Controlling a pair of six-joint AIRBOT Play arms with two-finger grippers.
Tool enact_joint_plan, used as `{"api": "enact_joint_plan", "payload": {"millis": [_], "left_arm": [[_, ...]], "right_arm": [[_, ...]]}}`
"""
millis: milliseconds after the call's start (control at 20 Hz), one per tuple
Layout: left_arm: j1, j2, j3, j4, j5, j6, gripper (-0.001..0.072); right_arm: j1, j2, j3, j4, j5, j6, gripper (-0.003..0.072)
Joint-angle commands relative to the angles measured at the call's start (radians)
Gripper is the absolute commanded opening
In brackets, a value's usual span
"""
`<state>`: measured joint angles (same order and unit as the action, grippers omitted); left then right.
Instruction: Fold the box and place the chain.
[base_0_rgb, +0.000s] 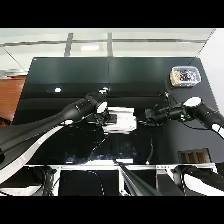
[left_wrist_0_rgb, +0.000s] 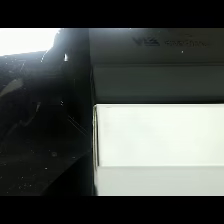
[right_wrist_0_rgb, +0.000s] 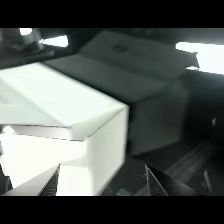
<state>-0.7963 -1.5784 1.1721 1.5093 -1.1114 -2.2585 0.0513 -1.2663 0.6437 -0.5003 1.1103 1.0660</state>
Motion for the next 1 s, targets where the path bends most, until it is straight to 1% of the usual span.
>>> {"api": "enact_joint_plan", "payload": {"millis": [0,50,100,150,550,600,650,750,900,950], "left_arm": [[0.001,0.000,0.000,-0.003,-0.001,0.000,0.0028],[0.001,0.000,0.000,-0.003,-0.001,0.000,0.0028],[0.001,0.000,0.000,-0.003,-0.001,0.000,0.0028],[0.001,0.000,0.000,-0.003,-0.001,0.000,0.0028],[0.001,0.000,0.000,-0.003,-0.002,0.000,0.0028],[0.001,0.000,0.000,-0.003,-0.002,0.000,0.0028],[0.001,0.000,0.000,-0.003,-0.003,0.000,0.0028],[0.001,0.000,0.000,-0.003,-0.008,0.000,0.0028],[0.001,0.000,0.000,-0.002,-0.020,0.000,0.0028],[0.001,0.000,0.000,-0.002,-0.020,0.000,0.0028]], "right_arm": [[0.044,-0.001,0.022,0.032,0.015,-0.006,0.0588],[0.068,-0.001,0.031,0.028,0.002,0.000,0.0582],[0.091,-0.001,0.039,0.026,-0.008,0.004,0.0489],[0.114,-0.001,0.048,0.021,-0.019,0.031,0.0472],[0.275,-0.001,0.174,-0.290,-0.064,0.335,0.0470],[0.294,-0.001,0.189,-0.330,-0.065,0.377,0.0460],[0.310,-0.001,0.200,-0.364,-0.066,0.408,0.0362],[0.340,-0.001,0.214,-0.419,-0.073,0.462,0.0356],[0.372,-0.002,0.223,-0.461,-0.086,0.529,0.0354],[0.379,-0.002,0.227,-0.476,-0.089,0.555,0.0305]]}}
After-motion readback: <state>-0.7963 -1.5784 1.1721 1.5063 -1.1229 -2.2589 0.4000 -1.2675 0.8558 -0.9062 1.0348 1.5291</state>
